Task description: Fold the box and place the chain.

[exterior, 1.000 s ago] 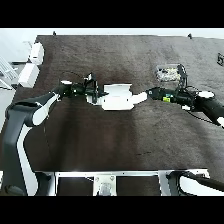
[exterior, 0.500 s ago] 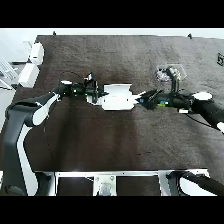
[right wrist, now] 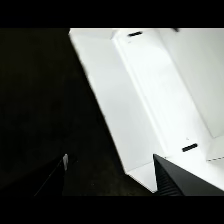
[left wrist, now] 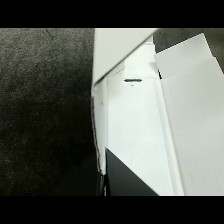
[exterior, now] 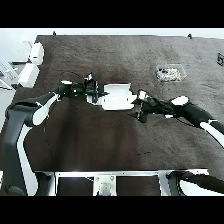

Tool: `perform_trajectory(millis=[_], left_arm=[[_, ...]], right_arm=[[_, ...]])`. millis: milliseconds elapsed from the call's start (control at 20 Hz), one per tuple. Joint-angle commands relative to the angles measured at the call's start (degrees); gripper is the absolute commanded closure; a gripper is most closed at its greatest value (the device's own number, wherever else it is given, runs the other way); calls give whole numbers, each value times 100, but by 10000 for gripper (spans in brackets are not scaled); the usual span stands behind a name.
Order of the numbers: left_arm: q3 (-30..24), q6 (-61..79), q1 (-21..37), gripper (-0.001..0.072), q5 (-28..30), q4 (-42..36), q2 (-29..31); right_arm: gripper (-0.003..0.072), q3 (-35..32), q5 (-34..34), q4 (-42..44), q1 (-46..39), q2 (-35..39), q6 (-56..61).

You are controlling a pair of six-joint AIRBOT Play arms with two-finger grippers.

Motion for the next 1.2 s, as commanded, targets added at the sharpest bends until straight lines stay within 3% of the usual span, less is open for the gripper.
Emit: perform_trajectory(millis=[0,150,450,800,1150], left_arm=[[-2,2,-2,687,-2,2,-2],[-2,2,-2,687,0,2,-2],[-2,4,-2,687,0,0,-2],[-2,4,-2,687,-2,0,-2],[-2,4,-2,687,-2,2,-2]], right_arm=[[60,-2,-177,-90,83,-334,-645],[60,7,-796,-83,186,-400,-994],[60,164,-1119,33,212,-728,-994],[60,944,-1176,133,201,-855,-627],[60,1250,-1123,334,-11,-903,-627]])
